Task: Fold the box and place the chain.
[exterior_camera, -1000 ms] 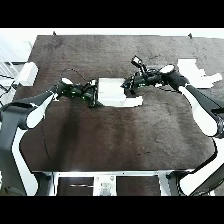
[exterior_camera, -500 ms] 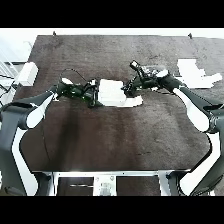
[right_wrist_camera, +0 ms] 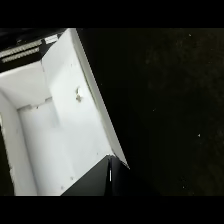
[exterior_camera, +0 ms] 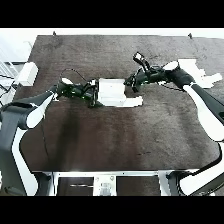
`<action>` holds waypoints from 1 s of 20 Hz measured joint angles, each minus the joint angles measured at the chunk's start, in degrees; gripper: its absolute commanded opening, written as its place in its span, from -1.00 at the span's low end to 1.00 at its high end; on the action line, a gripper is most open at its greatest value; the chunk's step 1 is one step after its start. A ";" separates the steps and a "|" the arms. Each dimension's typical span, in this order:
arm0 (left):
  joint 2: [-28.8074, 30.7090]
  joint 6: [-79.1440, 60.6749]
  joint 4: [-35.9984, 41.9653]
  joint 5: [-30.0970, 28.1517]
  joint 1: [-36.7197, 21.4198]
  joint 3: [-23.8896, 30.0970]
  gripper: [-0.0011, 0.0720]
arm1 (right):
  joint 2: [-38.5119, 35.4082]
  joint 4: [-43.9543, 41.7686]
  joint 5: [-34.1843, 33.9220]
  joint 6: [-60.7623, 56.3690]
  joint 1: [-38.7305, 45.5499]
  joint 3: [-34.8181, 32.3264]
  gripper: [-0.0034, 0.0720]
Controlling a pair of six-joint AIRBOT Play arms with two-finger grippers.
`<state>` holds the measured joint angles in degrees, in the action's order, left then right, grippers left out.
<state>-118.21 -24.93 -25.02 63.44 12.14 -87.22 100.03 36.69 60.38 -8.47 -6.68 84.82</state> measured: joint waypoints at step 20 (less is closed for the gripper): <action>0.00 0.00 0.00 0.02 0.00 0.00 0.51 | -0.50 15.12 -0.66 6.05 -3.37 -7.91 0.02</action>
<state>-118.21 -24.93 -25.02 63.46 12.14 -87.22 99.53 51.81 59.72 -2.42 -10.04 76.90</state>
